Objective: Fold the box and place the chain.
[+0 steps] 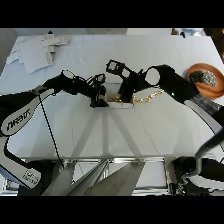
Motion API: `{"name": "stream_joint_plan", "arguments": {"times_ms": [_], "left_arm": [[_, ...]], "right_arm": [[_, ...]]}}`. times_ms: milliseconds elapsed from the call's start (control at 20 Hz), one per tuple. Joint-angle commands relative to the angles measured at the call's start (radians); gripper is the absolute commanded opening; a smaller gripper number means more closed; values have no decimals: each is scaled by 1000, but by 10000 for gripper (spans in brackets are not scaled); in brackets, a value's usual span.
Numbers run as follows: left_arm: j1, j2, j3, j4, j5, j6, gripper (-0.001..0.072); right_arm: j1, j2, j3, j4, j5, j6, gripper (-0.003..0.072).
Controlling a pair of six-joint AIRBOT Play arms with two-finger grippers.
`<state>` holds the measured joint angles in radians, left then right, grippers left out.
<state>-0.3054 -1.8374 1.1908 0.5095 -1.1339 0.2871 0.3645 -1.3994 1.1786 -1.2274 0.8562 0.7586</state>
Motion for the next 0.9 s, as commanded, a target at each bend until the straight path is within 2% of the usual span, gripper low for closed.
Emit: {"name": "stream_joint_plan", "arguments": {"times_ms": [0,50,100,150,200,250,300,400,550,850], "left_arm": [[0,0,0,0,0,0,417],[0,0,0,0,0,0,417],[0,0,0,0,0,0,417],[0,0,0,0,0,0,417],[0,0,0,0,0,0,417],[0,0,0,0,0,0,417],[0,0,0,0,0,0,417],[0,0,0,0,0,0,417],[0,0,0,0,0,0,417],[0,0,0,0,0,0,417]], "right_arm": [[-8,74,1,-70,41,18,230],[-25,97,1,-92,51,18,245],[-55,115,1,-116,64,15,312],[-92,124,1,-134,85,-10,343],[-135,124,1,-145,122,-47,344],[-178,119,1,-148,164,-90,357],[-222,110,0,-150,209,-149,435],[-302,91,-8,-150,254,-284,481],[-373,36,-13,-150,260,-390,485],[-365,-119,-13,-158,260,-483,485]]}}
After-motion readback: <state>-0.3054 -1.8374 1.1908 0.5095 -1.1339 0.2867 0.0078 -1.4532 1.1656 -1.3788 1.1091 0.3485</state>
